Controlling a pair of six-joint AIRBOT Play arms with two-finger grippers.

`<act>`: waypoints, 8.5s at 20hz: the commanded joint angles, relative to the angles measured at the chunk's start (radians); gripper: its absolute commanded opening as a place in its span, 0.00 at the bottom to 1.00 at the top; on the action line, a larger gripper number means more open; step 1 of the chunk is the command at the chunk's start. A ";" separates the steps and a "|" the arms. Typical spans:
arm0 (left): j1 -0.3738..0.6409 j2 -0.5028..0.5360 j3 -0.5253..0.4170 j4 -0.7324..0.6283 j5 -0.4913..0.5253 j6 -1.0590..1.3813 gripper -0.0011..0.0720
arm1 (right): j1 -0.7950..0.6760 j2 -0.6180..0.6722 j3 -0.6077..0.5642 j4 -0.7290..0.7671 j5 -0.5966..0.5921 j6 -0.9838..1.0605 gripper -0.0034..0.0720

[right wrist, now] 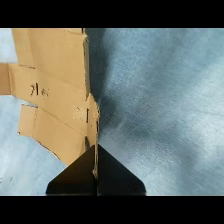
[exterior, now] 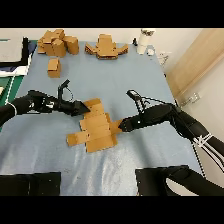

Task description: Fold the box.

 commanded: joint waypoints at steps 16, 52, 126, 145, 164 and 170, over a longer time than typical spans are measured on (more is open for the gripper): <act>0.002 -0.075 0.000 -0.065 -0.252 0.186 0.40 | 0.000 -0.003 -0.001 -0.013 0.021 0.000 0.05; -0.262 0.100 0.071 0.074 -0.082 0.637 0.03 | -0.081 -0.003 0.124 -0.034 0.139 0.266 0.21; -0.268 0.064 -0.078 -0.006 -0.018 0.790 0.03 | 1.044 -0.011 -0.071 -0.944 -0.008 0.680 0.85; -0.268 0.064 -0.078 -0.006 -0.018 0.790 0.03 | 1.044 -0.037 -0.053 -1.208 -0.060 1.015 0.85; -0.268 0.064 -0.078 -0.006 -0.018 0.789 0.03 | 0.842 0.168 -0.159 -1.254 0.109 0.713 1.00; -0.268 0.064 -0.078 -0.006 -0.018 0.789 0.03 | 0.610 0.163 -0.163 -0.929 0.269 0.227 1.00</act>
